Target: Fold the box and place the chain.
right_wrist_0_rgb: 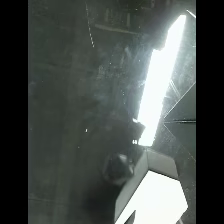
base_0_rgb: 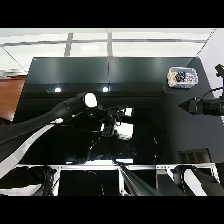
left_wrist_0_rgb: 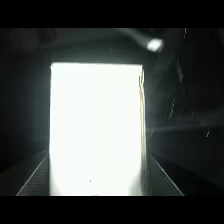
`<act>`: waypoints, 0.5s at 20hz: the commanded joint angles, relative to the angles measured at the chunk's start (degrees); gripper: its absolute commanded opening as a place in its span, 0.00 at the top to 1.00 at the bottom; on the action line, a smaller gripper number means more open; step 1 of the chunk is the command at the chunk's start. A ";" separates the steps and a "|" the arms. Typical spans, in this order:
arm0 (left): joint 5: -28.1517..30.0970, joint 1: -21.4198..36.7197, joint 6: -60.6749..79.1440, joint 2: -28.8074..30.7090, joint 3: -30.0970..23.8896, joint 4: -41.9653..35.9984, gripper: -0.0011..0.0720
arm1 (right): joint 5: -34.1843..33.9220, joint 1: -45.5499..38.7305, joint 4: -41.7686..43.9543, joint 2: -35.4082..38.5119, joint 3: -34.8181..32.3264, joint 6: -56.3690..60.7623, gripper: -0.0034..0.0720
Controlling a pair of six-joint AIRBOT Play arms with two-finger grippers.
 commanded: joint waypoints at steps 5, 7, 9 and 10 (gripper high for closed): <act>3.54 -1.33 -13.42 -2.01 1.84 8.13 0.52 | -0.02 -0.07 -0.04 0.00 -0.26 0.02 0.93; 2.36 0.42 -28.57 -1.88 5.49 16.13 0.56 | -0.66 -0.07 -0.04 0.00 -0.28 0.04 0.93; 1.40 5.95 -39.87 -1.88 8.85 25.14 0.60 | -1.97 -0.07 0.04 0.00 -0.26 0.13 0.93; 0.94 10.16 -43.67 -1.88 10.51 28.89 0.60 | -2.58 -0.07 0.04 0.00 -0.26 0.37 0.93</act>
